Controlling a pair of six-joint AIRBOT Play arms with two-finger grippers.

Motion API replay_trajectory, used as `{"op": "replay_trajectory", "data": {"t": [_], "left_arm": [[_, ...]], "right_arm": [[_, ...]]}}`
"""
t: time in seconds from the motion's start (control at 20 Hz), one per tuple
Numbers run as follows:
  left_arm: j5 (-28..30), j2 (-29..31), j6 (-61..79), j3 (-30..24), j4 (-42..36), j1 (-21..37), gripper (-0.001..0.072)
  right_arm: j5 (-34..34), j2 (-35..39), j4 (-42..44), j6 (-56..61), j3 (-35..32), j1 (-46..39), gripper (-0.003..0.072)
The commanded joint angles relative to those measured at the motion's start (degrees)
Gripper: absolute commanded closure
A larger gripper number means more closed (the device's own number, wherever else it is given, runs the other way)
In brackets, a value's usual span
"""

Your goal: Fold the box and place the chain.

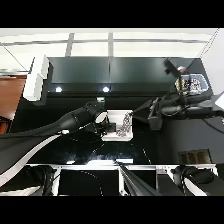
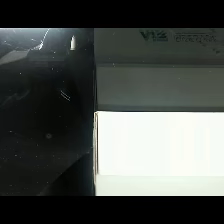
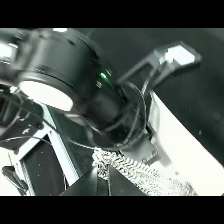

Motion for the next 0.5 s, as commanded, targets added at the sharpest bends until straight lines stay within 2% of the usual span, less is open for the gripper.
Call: {"op": "replay_trajectory", "data": {"t": [0.0, 0.05, 0.15, 0.35, 0.45], "left_arm": [[0.0, 0.0, 0.0, 0.0, 0.0, 0.0, 0.0680], [0.0, 0.0, 0.0, 0.0, 0.0, 0.0, 0.0680], [0.1, 0.0, 0.0, 0.0, 0.0, 0.0, 0.0680], [0.2, 0.0, 0.0, 0.0, 0.0, 0.0, 0.0680], [0.2, 0.0, 0.0, 0.0, 0.0, 0.0, 0.0680]], "right_arm": [[-6.5, -1.0, -2.7, 4.2, -4.7, 3.0, 0.0454], [-6.8, -1.0, -4.7, 5.1, -4.7, 2.7, 0.0307], [-4.6, -0.6, -7.5, 6.0, -3.6, -0.7, 0.0309], [9.0, -0.5, -8.1, 7.6, -1.4, -11.7, 0.0310], [12.1, -0.5, -8.1, 7.6, -1.4, -14.8, 0.0311]]}}
